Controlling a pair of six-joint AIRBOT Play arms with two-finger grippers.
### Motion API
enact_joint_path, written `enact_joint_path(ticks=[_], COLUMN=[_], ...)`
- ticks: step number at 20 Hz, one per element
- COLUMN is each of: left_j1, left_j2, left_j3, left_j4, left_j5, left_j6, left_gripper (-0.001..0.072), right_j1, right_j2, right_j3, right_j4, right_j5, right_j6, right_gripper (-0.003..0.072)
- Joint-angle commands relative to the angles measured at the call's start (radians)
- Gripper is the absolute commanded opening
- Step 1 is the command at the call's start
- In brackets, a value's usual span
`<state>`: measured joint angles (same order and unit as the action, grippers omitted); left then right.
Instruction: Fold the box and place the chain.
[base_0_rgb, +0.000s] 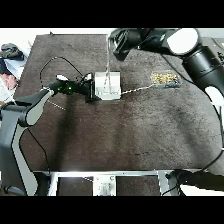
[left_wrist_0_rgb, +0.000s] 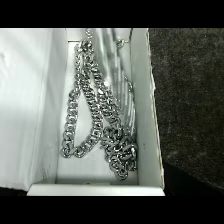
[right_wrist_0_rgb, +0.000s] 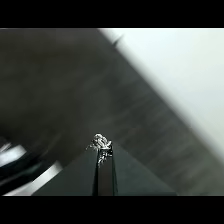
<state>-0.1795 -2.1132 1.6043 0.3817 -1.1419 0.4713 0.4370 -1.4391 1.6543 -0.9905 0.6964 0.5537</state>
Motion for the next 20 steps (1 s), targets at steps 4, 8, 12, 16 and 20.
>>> enact_joint_path(ticks=[4, 8, 12, 16, 20], left_j1=[0.000, 0.000, 0.000, 0.000, 0.000], left_j2=[0.000, 0.000, 0.000, 0.000, 0.000], left_j3=[0.001, 0.001, 0.001, 0.001, 0.001], left_j4=[0.000, 0.000, 0.000, 0.000, 0.000], left_j5=[0.000, 0.000, 0.000, 0.000, 0.000], left_j6=[0.000, 0.000, 0.000, 0.000, 0.000], left_gripper=[0.0471, 0.0471, 0.0471, 0.0471, 0.0471], right_j1=[-0.080, -0.207, -0.317, -0.359, -0.404], right_j2=[-0.152, -0.246, -0.355, -0.427, -0.404], right_j3=[-0.002, -0.004, -0.003, 0.004, 0.056], right_j4=[-0.113, -0.150, -0.174, -0.230, -0.297], right_j5=[0.206, 0.267, 0.286, 0.318, 0.393], right_j6=[0.177, 0.243, 0.223, 0.196, 0.306], right_gripper=[0.0293, 0.0293, 0.0292, 0.0294, 0.0294])
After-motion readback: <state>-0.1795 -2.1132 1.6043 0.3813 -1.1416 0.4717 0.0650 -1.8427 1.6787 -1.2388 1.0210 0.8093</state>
